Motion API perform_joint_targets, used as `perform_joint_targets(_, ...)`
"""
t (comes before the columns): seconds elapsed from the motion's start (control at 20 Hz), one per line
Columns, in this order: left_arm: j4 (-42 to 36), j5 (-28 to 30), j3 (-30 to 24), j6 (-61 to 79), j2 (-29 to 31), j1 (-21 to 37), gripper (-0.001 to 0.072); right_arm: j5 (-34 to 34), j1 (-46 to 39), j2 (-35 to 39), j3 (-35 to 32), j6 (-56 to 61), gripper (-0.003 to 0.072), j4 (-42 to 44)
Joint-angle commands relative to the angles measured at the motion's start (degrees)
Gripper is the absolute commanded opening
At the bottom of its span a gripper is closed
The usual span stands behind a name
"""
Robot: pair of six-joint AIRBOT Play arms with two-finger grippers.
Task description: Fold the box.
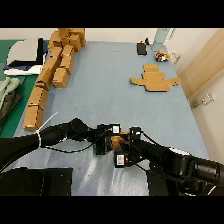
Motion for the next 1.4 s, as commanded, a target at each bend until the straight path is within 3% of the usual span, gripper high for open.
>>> perform_joint_targets(0.0, 0.02, 0.02, 0.04, 0.00, -0.02, 0.02, 0.0604, -0.11, -0.07, 0.09, 0.04, 0.00, 0.0300, -1.42)
perform_joint_targets(0.2, 0.02, 0.02, 0.04, 0.00, -0.02, 0.02, 0.0605, -0.26, -0.09, -1.18, 0.04, 0.04, 0.0294, -1.36)
perform_joint_targets(0.35, 0.02, 0.02, 0.04, 0.00, -0.02, 0.02, 0.0605, -0.09, -0.07, -2.54, 0.04, 0.02, 0.0238, -1.36)
perform_joint_targets(0.4, 0.02, 0.02, 0.04, 0.00, -0.02, 0.02, 0.0605, -0.09, 0.00, -2.43, 0.04, 0.02, 0.0162, -1.38)
perform_joint_targets(0.65, 0.02, 0.02, 0.04, 0.00, -0.02, 0.02, 0.0605, -0.20, 0.00, -2.38, 0.04, 0.02, 0.0157, -0.50)
perform_joint_targets(0.75, 0.02, 0.02, 0.04, 0.00, -0.02, 0.02, 0.0605, -0.28, 0.00, -2.40, 0.04, 0.00, 0.0099, 0.44)
perform_joint_targets(1.35, 0.02, 0.02, 0.04, 0.00, -0.02, 0.02, 0.0605, -0.44, 0.00, -2.51, -0.13, -1.05, 0.0098, 8.09)
